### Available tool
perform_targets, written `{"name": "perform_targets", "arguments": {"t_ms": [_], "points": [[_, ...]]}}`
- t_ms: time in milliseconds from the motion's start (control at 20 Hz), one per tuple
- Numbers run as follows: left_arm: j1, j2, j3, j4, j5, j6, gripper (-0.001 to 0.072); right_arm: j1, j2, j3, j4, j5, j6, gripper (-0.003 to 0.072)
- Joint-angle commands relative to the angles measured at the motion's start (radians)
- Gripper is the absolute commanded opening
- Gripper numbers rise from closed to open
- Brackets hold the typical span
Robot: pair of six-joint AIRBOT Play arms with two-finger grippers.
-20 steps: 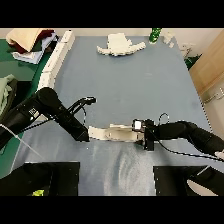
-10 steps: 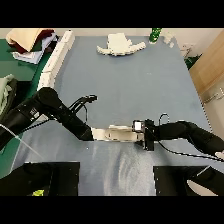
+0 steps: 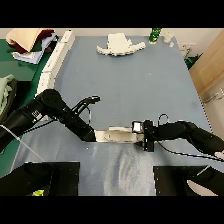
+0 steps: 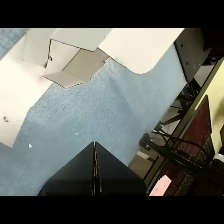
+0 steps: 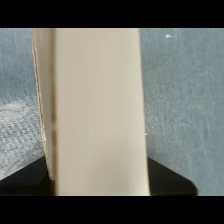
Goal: Fold the box.
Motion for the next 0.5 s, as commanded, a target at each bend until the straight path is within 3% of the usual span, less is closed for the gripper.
{"name": "perform_targets", "arguments": {"t_ms": [0, 100, 250, 350, 450], "points": [[-0.003, 0.0, -0.002, -0.001, 0.002, -0.031, 0.0012, 0.001, 0.0, 0.001, 0.0, -0.009, 0.0, 0.051], [-0.032, 0.001, -0.018, -0.026, 0.0, -0.053, 0.0012, 0.001, 0.0, 0.001, 0.0, -0.009, 0.0, 0.051], [-0.162, 0.001, -0.055, -0.12, 0.06, -0.104, 0.0012, 0.001, 0.0, 0.001, 0.0, -0.009, 0.0, 0.051], [-0.264, 0.001, -0.061, -0.167, 0.212, -0.134, 0.0011, 0.001, 0.0, 0.001, 0.001, -0.01, 0.0, 0.051], [-0.327, 0.0, -0.061, -0.214, 0.435, -0.138, 0.0012, 0.001, -0.001, 0.001, 0.001, -0.012, 0.0, 0.0511]]}}
